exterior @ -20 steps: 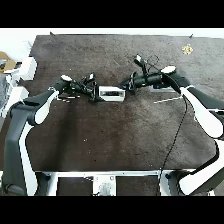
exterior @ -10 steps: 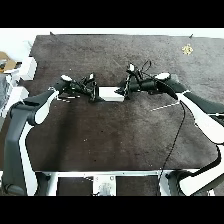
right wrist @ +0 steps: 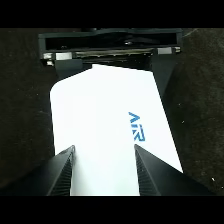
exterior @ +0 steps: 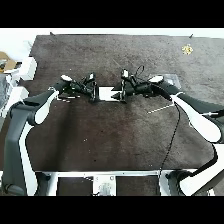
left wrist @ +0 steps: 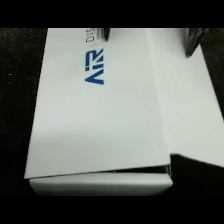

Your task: Fold the box and place the chain.

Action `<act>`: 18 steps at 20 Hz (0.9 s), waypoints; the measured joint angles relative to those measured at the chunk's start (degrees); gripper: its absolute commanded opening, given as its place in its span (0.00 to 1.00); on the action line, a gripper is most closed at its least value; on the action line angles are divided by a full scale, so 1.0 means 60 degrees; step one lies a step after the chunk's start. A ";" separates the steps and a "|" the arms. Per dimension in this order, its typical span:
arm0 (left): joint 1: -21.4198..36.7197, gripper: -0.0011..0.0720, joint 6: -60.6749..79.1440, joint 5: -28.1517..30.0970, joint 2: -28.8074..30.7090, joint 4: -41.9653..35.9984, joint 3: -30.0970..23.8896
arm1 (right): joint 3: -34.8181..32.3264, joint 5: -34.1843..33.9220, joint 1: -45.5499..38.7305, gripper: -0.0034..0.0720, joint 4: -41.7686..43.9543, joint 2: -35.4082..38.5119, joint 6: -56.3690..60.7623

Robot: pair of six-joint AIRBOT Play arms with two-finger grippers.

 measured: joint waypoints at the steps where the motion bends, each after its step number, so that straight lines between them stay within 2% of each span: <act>1: 0.0000 0.41 0.0000 0.0000 0.0000 0.0000 0.0000 | 0.0000 -0.0215 0.0040 0.64 0.0000 -0.0007 -0.0076; 6: 0.0004 0.41 -0.0011 0.0033 0.0000 -0.0018 0.0000 | 0.0007 -0.1075 0.0066 0.64 0.0004 0.0255 -0.0335; 7: 0.0004 0.41 -0.0011 0.0036 0.0000 -0.0018 0.0004 | 0.0011 -0.1158 0.0044 0.61 0.0018 0.0321 -0.0353; 9: 0.0004 0.41 -0.0015 0.0040 0.0000 -0.0018 0.0004 | 0.0015 -0.1293 -0.0015 0.47 0.0036 0.0433 -0.0368; 17: 0.0004 0.41 0.0000 0.0029 -0.0004 -0.0011 0.0004 | 0.0000 -0.1457 -0.0047 0.46 -0.0040 0.0546 -0.0408; 18: 0.0004 0.41 0.0000 0.0026 0.0000 -0.0011 0.0004 | 0.0004 -0.1457 -0.0047 0.31 -0.0044 0.0546 -0.0412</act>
